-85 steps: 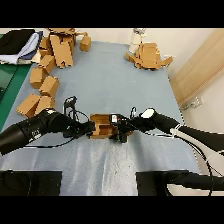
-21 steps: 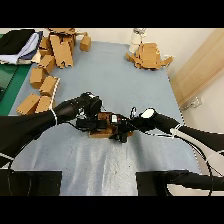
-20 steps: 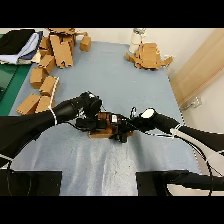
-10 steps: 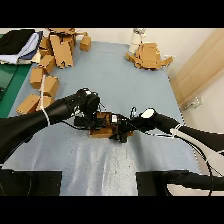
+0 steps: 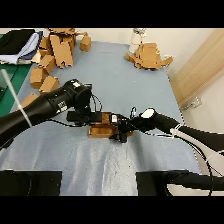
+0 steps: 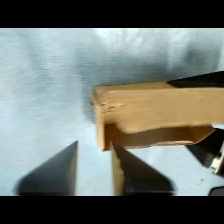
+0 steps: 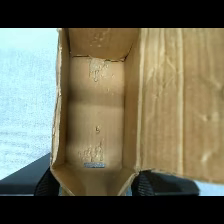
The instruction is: Fold the box.
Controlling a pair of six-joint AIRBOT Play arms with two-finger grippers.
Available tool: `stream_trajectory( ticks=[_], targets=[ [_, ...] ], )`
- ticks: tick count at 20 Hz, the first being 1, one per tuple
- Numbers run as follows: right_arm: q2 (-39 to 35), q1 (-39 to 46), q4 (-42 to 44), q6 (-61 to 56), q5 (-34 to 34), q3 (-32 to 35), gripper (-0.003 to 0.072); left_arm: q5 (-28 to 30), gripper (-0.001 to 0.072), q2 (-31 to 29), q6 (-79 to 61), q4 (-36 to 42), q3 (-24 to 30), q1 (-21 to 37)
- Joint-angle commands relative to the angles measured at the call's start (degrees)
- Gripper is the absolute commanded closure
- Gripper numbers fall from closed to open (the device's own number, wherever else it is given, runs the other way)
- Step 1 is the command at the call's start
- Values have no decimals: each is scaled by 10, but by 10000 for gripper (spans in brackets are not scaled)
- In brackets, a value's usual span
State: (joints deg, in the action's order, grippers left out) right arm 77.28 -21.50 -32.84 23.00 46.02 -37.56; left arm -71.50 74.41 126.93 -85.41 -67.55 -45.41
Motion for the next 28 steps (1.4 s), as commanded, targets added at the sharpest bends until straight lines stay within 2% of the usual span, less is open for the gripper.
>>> stream_trajectory(
  ticks=[1, 2, 3, 4, 5, 7, 9, 11, 13, 14, 16, 19, 20, 21, 24, 27, 28],
  targets=[
    [0, 0, 0, 0, 0, 0, 156, -60, 658, -42, -1, -64, 3, 5],
    [0, 0, 0, 0, 0, 0, 156, -66, 698, -61, -16, -94, 12, 5],
    [0, 0, 0, 0, 0, 0, 156, -56, 698, -83, -38, -118, 28, 6],
    [0, 0, 0, 0, 0, 0, 156, -23, 698, -111, -112, -111, 52, 15],
    [0, 0, 0, 0, 0, 0, 156, 19, 699, -137, -208, -66, 79, 34],
    [0, 0, 0, 0, 0, 0, 156, 115, 700, -181, -491, 124, 143, 114],
    [0, 0, 0, 0, 0, 0, 156, 127, 700, -183, -784, 347, 200, 249],
    [0, 0, 0, 0, 0, 0, 156, 116, 699, -147, -998, 497, 242, 383],
    [0, 0, 0, 0, 0, 0, 156, 116, 697, -86, -1177, 599, 250, 465],
    [0, 0, 0, 0, 0, 0, 156, 116, 697, -55, -1257, 668, 250, 487],
    [0, 0, 0, 0, 0, 0, 156, 130, 697, -5, -1401, 771, 247, 493],
    [0, 0, 0, 0, 0, 0, 156, 215, 696, 53, -1427, 914, 229, 474],
    [0, 0, 0, 0, 0, 0, 156, 207, 697, 61, -1429, 924, 228, 471],
    [0, 0, 0, 0, 0, 0, 156, 174, 697, 62, -1455, 898, 228, 472],
    [0, 0, 0, 0, 0, 0, 156, 58, 697, 53, -1486, 736, 232, 471],
    [0, 0, 0, 0, 0, 0, 156, 40, 694, 33, -1486, 598, 251, 437],
    [0, 0, 0, 0, 0, 0, 156, 56, 433, 33, -1486, 572, 252, 417]
  ],
)
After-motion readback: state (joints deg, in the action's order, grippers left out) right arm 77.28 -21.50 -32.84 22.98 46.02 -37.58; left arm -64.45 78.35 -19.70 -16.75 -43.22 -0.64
